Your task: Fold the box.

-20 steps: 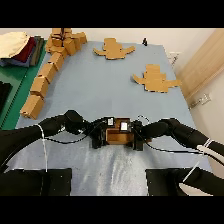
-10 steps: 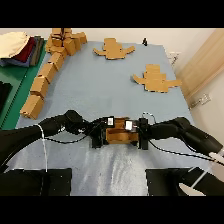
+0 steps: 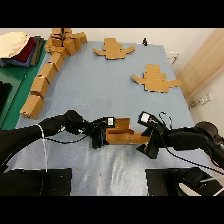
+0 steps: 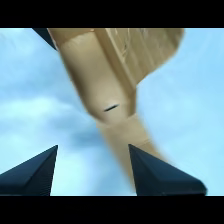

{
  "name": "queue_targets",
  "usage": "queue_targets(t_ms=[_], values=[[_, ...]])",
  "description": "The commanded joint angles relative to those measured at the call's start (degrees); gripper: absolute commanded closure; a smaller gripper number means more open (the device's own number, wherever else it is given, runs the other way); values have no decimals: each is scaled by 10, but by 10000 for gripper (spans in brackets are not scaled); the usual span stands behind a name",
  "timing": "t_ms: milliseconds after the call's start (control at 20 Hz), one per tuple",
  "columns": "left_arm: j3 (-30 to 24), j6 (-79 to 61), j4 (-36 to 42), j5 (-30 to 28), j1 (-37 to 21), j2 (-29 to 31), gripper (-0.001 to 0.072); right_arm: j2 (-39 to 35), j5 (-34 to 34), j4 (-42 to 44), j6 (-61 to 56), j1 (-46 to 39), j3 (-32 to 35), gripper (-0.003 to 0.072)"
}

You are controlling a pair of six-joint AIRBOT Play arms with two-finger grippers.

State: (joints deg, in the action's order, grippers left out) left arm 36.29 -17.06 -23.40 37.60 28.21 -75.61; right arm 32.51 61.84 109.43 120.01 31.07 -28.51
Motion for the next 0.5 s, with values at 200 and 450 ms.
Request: queue_targets(t_ms=[200,450], values=[[1,0,0,-1,0,0,354,5,12,51,-458,1,0,591],[1,13,-23,2,-8,12,353,7,-82,52,-512,0,0,591]])
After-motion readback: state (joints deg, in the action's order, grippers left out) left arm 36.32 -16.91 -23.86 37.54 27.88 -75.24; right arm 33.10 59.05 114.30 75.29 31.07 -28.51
